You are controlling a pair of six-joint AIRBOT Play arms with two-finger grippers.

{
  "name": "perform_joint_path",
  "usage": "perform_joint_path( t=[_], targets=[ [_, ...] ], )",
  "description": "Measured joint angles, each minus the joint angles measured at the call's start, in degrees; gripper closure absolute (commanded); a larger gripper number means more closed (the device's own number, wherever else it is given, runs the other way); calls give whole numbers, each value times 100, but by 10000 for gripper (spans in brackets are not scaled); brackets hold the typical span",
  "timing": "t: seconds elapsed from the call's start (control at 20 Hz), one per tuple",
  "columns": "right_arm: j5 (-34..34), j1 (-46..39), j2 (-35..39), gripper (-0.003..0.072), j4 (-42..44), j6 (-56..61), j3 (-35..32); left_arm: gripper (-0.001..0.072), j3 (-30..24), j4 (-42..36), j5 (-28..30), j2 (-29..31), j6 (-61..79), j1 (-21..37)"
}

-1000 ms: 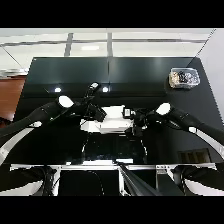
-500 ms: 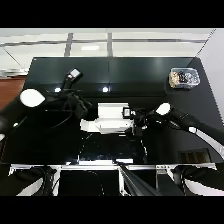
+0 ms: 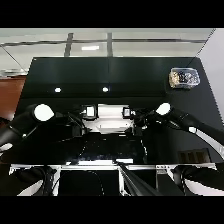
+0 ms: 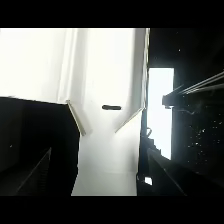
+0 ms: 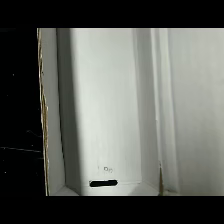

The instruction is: Fold the box and place the chain.

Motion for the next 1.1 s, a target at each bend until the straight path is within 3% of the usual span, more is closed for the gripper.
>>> perform_joint_path(
  t=[0.25, 0.3, 0.35, 0.5, 0.85, 1.1],
  targets=[
    [0, 0, 0, 212, 0, 0, 0, 12, -35, -83, 319, -455, 260, -262],
    [0, 0, 0, 212, 0, 0, 0, 98, -39, -155, 354, -494, 295, -286],
    [0, 0, 0, 212, 0, 0, 0, 231, -42, -221, 407, -518, 297, -306],
    [0, 0, 0, 212, 0, 0, 0, 480, -42, -332, 457, -562, 334, -332],
    [0, 0, 0, 212, 0, 0, 0, 490, -42, -494, 562, -581, 334, -345],
    [0, 0, 0, 212, 0, 0, 0, 490, -44, -1082, 645, -669, 297, -345]
  ],
)
